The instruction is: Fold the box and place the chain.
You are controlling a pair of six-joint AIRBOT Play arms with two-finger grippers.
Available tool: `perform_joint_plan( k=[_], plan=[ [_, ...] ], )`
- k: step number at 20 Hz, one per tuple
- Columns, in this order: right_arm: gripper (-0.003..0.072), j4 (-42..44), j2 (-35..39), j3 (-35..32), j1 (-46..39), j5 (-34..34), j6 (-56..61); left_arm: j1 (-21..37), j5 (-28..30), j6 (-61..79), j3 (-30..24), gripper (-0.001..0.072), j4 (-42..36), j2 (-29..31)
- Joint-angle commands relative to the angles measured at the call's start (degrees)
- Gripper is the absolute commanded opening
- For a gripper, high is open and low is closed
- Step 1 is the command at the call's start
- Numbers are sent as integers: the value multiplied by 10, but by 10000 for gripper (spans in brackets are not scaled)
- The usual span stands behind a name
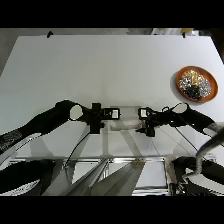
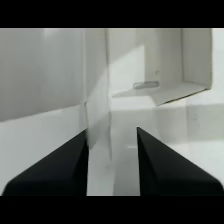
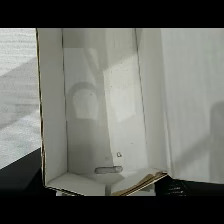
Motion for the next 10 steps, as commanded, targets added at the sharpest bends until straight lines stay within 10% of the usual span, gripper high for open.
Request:
perform_joint_plan(
  k=[1, 10],
  plan=[
    [408, 0, 0, 0, 0, 0, 0, -19, -8, 7, 0, 204, -17, -5],
    [408, 0, 0, 0, 0, 0, 0, -28, 30, 7, 0, 199, -62, -16]
  ],
)
